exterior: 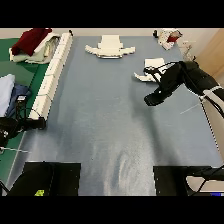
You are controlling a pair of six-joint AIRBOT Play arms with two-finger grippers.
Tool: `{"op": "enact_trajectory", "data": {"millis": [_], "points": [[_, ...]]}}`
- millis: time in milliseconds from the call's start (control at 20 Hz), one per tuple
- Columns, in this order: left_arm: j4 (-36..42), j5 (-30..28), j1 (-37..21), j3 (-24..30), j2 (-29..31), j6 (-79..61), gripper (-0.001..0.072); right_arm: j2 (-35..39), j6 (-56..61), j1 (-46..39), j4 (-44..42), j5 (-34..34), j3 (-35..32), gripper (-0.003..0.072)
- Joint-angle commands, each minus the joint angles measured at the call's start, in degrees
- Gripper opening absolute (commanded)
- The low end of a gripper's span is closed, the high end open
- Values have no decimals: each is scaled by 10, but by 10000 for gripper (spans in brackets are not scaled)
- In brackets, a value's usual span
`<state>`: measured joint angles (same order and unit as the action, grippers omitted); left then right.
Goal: Fold the box.
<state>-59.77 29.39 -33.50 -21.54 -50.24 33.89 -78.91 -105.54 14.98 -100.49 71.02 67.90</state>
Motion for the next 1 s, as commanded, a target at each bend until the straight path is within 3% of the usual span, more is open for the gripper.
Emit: {"op": "enact_trajectory", "data": {"millis": [0,200,250,300,350,550,950], "points": [[0,-1,0,0,0,0,280,0,0,0,0,0,0,6],[0,3,0,0,0,2,284,0,0,0,0,0,0,6],[0,4,0,0,0,2,419,0,0,0,0,0,0,6],[0,4,-1,0,0,2,616,0,0,0,0,0,0,6],[0,4,-1,0,0,2,679,0,0,0,0,0,0,6],[-15,37,-3,0,19,2,681,0,0,0,0,0,0,6],[-60,261,-26,-60,204,87,683,0,0,0,0,0,0,6]]}}
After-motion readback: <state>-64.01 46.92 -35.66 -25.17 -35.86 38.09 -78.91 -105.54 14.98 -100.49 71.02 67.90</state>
